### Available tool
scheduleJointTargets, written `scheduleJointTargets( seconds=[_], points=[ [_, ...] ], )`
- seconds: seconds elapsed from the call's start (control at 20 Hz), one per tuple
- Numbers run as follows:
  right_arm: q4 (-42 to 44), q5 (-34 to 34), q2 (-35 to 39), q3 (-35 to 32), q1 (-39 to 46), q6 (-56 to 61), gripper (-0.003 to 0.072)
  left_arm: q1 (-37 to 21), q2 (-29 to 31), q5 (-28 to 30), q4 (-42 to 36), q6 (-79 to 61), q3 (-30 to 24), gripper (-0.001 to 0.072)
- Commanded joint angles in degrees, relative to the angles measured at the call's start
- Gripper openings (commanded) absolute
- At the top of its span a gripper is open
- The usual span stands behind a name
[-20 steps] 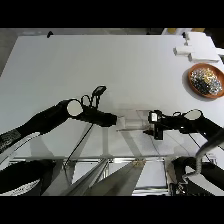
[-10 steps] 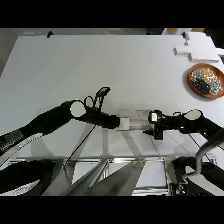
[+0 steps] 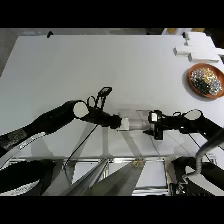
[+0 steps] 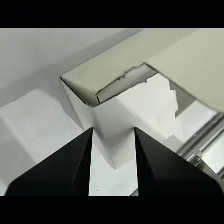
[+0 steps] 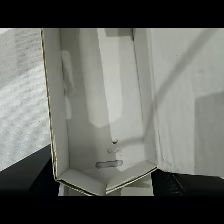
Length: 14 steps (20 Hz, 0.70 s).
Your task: Fold the box and place the chain.
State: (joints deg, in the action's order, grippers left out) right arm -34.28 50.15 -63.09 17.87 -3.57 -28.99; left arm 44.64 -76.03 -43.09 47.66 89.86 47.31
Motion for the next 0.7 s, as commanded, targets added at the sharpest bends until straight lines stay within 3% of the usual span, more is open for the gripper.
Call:
scheduleJointTargets(
  seconds=[0.0, 0.45, 0.65],
  points=[
    [0.0, 0.0, 0.0, 0.0, 0.0, 0.0, 0.0316, 0.1, -2.0, -2.8, 5.9, 5.8, 3.1, 0.0297],
    [0.0, 0.0, 0.0, 0.0, 0.0, 0.0, 0.0316, 3.1, -6.1, -6.6, 11.0, 12.5, 9.3, 0.0293],
    [0.0, 0.0, 0.0, 0.0, 0.0, 0.0, 0.0316, 3.8, -7.0, -9.4, 18.1, 20.7, 10.8, 0.0293]
  ],
)
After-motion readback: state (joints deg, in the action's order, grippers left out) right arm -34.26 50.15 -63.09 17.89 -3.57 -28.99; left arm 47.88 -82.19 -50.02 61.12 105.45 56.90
